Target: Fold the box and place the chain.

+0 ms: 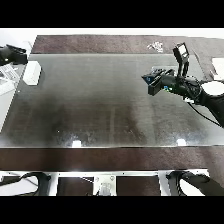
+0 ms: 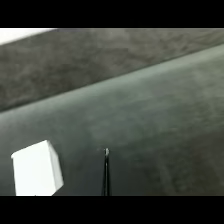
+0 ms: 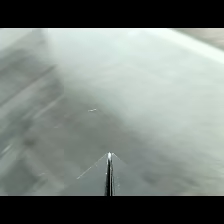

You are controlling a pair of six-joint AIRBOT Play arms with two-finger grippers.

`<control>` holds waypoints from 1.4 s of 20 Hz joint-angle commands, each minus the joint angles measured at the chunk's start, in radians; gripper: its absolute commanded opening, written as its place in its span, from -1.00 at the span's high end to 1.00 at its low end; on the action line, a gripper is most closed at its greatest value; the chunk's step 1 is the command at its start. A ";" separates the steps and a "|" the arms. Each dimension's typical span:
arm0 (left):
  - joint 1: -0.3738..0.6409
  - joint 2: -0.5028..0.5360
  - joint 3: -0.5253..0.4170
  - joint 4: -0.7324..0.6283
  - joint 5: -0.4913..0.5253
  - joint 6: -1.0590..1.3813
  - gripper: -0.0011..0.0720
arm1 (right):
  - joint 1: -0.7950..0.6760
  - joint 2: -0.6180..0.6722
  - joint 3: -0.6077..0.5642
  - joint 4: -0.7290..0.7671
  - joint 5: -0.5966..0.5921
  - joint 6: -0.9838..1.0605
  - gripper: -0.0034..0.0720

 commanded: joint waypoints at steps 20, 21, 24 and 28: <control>-0.708 0.456 -0.948 -0.486 0.531 0.428 0.93 | 0.015 0.796 -0.797 -0.019 -0.408 -0.019 0.88; -0.730 0.456 -0.951 -0.493 0.535 0.428 0.93 | 0.015 0.836 -0.822 -0.019 -0.408 -0.019 0.88; -0.773 0.456 -0.957 -0.507 0.538 0.428 0.93 | 0.014 0.897 -0.877 -0.019 -0.407 -0.019 0.87; -0.773 0.456 -0.959 -0.507 0.561 0.416 0.92 | 0.015 0.898 -0.901 -0.019 -0.394 -0.019 0.87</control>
